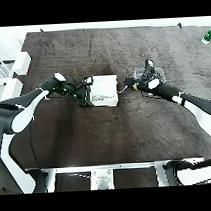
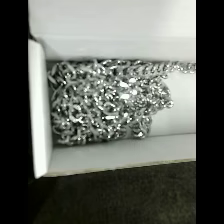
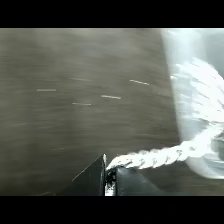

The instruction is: Fold the box and place the chain.

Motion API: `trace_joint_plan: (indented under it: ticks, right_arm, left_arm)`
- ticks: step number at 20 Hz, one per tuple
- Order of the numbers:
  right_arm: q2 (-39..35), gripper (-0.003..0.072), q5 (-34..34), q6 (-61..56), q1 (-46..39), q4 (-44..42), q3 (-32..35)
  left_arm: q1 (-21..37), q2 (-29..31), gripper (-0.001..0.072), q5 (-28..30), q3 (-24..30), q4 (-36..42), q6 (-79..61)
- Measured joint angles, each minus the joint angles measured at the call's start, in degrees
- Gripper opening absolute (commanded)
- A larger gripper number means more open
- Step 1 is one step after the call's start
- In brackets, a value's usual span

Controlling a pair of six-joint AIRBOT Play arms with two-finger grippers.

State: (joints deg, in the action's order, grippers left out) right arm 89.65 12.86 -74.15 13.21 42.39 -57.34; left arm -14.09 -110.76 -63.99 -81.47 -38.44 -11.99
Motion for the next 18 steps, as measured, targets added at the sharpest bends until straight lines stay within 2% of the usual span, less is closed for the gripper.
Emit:
trace_joint_plan:
  ticks: [5,9,13,18]
  right_arm:
    - [-14.58,0.0017,4.04,5.42,5.25,0.87,-0.02]
    - [-22.8,0.0017,6.97,6.88,9.18,1.75,-0.02]
    - [-26.67,0.0017,8.52,7.34,13.77,2.05,-0.07]
    - [-27.78,0.0017,8.24,7.34,17.88,2.05,-0.09]
  left_arm:
    - [0.0,0.0,0.0469,0.0,0.0,-0.02,0.0]
    - [0.0,0.0,0.047,0.0,0.0,-0.02,0.0]
    - [0.0,0.0,0.0469,0.02,0.0,-0.02,0.0]
    - [0.0,0.0,0.047,0.02,0.0,-0.02,0.0]
